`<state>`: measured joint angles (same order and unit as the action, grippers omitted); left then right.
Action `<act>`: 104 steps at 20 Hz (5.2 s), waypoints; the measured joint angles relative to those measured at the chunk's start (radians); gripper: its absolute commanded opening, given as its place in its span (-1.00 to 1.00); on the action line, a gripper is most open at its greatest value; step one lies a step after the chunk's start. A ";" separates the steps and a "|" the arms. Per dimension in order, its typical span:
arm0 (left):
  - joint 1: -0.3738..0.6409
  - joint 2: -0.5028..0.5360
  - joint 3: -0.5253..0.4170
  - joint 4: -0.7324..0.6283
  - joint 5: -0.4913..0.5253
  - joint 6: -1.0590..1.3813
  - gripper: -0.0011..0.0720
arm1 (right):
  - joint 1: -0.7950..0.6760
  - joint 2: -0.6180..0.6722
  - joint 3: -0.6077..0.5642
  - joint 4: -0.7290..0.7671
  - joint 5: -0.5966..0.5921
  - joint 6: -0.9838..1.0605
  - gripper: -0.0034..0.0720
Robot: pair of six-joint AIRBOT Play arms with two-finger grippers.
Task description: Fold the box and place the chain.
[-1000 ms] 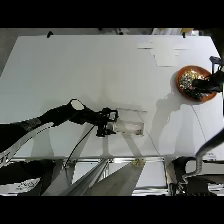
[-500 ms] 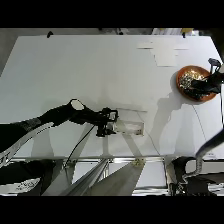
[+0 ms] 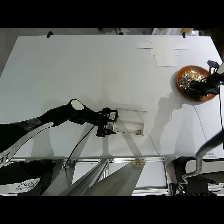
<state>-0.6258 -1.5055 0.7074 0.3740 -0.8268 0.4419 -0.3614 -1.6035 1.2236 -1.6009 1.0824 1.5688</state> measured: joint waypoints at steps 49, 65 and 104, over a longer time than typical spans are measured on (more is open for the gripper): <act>0.000 0.000 0.000 0.000 0.000 0.000 -0.36 | 1.078 0.828 -0.544 0.454 -0.140 -0.104 -0.86; 0.000 0.000 0.000 0.000 0.000 0.000 -0.36 | 1.004 0.669 -0.408 0.324 -0.105 -0.112 -0.74; 0.000 0.000 0.000 0.000 0.000 0.000 -0.36 | 0.606 0.332 -0.499 0.143 -0.075 0.091 -0.86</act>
<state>-0.6258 -1.5055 0.7074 0.3740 -0.8268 0.4419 0.2443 -1.2720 0.7242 -1.4574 1.0077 1.6596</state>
